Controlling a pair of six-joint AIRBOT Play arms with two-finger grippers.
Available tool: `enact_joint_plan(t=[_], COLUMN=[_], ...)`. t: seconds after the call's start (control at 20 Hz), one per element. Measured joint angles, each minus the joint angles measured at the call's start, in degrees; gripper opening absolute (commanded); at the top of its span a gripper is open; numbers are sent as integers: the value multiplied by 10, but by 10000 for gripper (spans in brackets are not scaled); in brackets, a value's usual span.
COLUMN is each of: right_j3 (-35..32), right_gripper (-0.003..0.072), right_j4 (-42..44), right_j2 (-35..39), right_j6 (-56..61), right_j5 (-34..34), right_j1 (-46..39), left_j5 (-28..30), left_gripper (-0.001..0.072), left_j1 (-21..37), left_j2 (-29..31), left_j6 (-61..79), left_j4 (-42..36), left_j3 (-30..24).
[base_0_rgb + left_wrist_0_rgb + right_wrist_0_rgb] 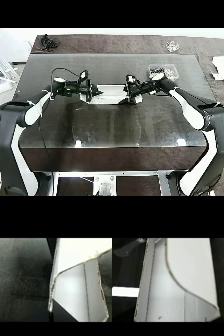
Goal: Fold the box and place the chain.
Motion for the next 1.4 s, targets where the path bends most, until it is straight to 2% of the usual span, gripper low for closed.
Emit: enact_joint_plan(t=[0.65,1.4], right_j3=[8,17], right_gripper=[679,657], right_j4=[40,47], right_j2=[-18,-40], right_j6=[-26,-40], right_j5=[32,30], right_j1=[-13,-13], left_j5=[0,0], left_gripper=[20,20], left_j1=[0,0], left_j2=[0,0], left_j6=[0,0], left_j4=[0,0], left_j3=[0,0])
